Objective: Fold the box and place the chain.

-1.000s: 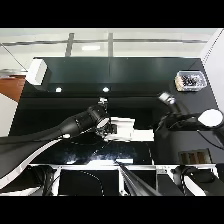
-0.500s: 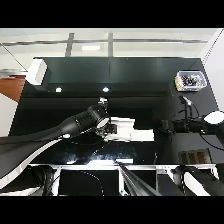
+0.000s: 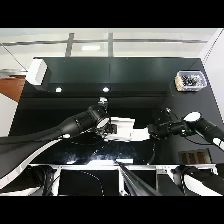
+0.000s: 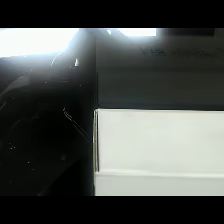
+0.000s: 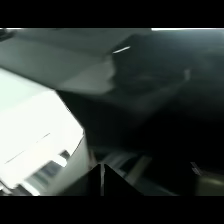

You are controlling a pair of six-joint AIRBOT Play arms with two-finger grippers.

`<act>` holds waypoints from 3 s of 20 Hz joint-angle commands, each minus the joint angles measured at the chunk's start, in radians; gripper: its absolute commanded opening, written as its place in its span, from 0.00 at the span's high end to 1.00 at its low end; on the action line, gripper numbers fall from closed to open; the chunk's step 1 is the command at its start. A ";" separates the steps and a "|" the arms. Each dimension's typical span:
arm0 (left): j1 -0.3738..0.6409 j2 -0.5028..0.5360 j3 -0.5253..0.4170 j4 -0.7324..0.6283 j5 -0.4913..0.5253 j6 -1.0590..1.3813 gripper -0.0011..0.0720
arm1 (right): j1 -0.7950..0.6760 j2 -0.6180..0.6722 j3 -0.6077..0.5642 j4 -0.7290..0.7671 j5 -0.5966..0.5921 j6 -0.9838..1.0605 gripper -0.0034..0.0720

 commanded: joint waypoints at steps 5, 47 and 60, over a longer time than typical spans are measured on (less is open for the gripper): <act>0.001 0.000 0.001 0.001 0.001 0.000 0.94 | 0.034 -0.021 0.066 0.085 0.120 -0.122 0.27; 0.001 0.000 0.001 0.005 0.001 0.000 0.94 | 0.734 -0.082 0.415 -0.771 -0.069 1.186 0.64; 0.001 0.000 0.001 0.004 0.001 0.000 0.94 | 0.737 -0.171 0.495 -0.825 0.000 1.216 0.71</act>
